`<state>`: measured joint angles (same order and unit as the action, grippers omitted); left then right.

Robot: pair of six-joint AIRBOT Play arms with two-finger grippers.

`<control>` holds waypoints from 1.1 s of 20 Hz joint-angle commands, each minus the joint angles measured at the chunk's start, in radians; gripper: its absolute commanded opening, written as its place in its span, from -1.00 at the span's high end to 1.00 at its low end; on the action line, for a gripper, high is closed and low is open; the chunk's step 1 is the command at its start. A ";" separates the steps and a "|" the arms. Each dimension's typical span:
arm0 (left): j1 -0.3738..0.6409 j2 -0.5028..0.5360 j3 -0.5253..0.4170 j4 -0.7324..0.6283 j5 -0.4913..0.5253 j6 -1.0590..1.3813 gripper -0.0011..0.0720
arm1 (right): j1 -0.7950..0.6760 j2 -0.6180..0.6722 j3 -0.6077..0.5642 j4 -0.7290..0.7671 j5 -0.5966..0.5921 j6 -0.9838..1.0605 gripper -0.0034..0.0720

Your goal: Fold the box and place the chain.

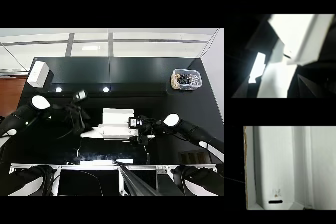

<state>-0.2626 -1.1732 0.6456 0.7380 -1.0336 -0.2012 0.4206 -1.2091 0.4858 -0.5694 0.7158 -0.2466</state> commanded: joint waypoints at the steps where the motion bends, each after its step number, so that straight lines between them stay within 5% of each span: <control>1: -0.055 0.002 -0.061 0.043 0.058 0.206 -0.96 | 0.001 0.000 0.000 0.000 -0.001 0.001 0.38; 6: -0.165 -0.045 -0.060 0.029 0.243 0.225 -0.95 | 0.001 0.000 0.000 0.000 -0.001 0.001 0.38; 14: -0.216 -0.062 -0.058 -0.054 0.249 0.225 -0.64 | 0.001 0.000 0.000 0.001 -0.002 0.001 0.38; 18: -0.216 -0.060 -0.058 -0.070 0.210 0.225 0.24 | 0.001 0.000 0.000 0.001 -0.002 0.001 0.38; 22: -0.217 -0.060 -0.058 -0.116 0.218 0.225 0.25 | 0.001 0.000 0.000 0.001 -0.002 0.001 0.38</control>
<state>-0.4786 -1.2335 0.5873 0.6624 -0.8143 0.0231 0.4206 -1.2091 0.4858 -0.5690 0.7143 -0.2459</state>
